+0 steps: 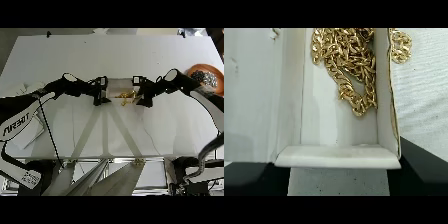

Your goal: Fold the box and place the chain.

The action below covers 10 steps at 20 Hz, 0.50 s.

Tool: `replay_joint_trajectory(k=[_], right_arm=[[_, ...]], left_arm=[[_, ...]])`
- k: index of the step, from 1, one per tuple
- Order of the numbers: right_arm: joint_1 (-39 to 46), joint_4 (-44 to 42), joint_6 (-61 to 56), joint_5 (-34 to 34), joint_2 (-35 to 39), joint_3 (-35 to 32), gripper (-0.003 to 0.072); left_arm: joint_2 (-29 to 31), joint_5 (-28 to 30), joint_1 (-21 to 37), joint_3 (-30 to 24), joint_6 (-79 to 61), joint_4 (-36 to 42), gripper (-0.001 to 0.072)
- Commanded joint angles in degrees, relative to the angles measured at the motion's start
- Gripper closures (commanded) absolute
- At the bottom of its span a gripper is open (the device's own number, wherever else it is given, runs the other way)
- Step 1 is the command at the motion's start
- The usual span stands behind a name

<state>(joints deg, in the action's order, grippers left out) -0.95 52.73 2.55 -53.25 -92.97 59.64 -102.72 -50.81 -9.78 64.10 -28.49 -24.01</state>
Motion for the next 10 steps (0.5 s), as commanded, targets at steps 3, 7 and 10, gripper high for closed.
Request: replay_joint_trajectory(k=[3, 7, 10], right_arm=[[-1.2, -4.5, 0.1, 4.8, -3.6, -0.1, 0.0382], [-1.2, 2.5, -5.2, 4.1, -3.5, -0.1, 0.0672], [-1.2, 7.1, -8.9, 1.1, -2.1, 0.0, 0.0673]], left_arm=[[0.0, 0.0, 0.0, 0.0, 0.0, 0.0, 0.0385], [0.0, 0.0, 0.0, 0.0, 0.0, 0.0, 0.0385], [0.0, 0.0, 0.0, 0.0, 0.0, 0.0, 0.0385]])
